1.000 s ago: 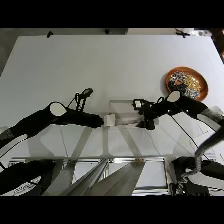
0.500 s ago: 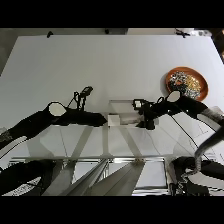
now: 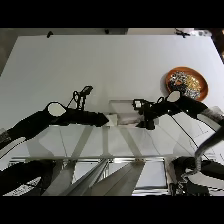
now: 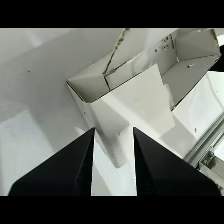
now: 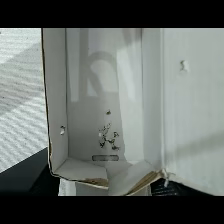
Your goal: Fold the box and place the chain.
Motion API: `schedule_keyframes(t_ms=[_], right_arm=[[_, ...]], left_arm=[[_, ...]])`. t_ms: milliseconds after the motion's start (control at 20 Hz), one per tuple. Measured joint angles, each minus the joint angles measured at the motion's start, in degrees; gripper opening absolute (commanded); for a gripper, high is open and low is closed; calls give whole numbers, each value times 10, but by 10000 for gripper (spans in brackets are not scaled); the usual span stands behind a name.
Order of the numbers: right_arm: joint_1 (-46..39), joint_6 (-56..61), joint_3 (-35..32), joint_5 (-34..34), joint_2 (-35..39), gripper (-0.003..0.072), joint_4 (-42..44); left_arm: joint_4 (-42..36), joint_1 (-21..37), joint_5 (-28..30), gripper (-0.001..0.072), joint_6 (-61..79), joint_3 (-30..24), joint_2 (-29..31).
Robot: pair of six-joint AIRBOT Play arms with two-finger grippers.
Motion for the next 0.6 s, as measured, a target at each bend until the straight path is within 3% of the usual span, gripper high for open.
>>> schedule_keyframes(t_ms=[200, 400, 600], right_arm=[[0, 0, 0, 0, 0, 333, 0], [0, 0, 0, 0, 0, 333, 0], [0, 0, 0, 0, 0, 333, 0]], left_arm=[[2, 2, -7, 281, 13, 0, 2], [7, -5, -10, 406, 19, 0, -6], [9, -9, 1, 421, 21, 3, -9]])
